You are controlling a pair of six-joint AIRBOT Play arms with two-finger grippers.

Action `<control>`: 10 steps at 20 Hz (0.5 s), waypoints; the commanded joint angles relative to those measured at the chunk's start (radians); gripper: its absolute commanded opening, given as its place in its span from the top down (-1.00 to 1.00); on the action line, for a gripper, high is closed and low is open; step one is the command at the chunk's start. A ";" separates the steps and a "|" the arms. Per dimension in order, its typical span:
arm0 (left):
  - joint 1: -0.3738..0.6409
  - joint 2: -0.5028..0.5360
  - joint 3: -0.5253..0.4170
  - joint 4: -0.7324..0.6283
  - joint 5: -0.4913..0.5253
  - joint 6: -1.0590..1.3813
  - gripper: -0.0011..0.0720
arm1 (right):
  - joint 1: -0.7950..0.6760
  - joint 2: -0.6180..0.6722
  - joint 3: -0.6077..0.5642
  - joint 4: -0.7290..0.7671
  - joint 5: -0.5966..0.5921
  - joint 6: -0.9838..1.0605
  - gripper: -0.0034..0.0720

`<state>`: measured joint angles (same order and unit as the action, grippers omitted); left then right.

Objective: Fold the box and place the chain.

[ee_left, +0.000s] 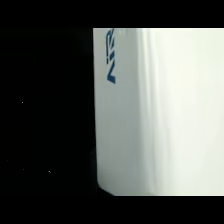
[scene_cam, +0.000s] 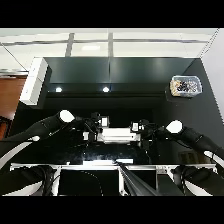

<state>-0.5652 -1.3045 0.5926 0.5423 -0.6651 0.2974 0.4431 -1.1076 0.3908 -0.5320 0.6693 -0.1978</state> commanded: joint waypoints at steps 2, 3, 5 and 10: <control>0.000 0.000 0.000 0.000 0.002 0.001 0.89 | 0.002 -0.002 0.000 -0.001 -0.009 0.006 -0.76; 0.000 0.000 0.000 0.000 0.002 0.001 0.89 | 0.002 -0.002 0.000 -0.001 -0.008 0.006 -0.76; 0.000 0.000 0.000 0.000 0.002 0.001 0.89 | 0.002 -0.002 0.000 -0.001 -0.008 0.006 -0.76; 0.000 0.000 0.000 -0.001 0.002 0.001 0.89 | 0.006 -0.002 0.000 -0.004 -0.008 0.006 -0.40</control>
<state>-0.5652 -1.3045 0.5926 0.5419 -0.6643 0.2981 0.4461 -1.1091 0.3912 -0.5331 0.6598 -0.1905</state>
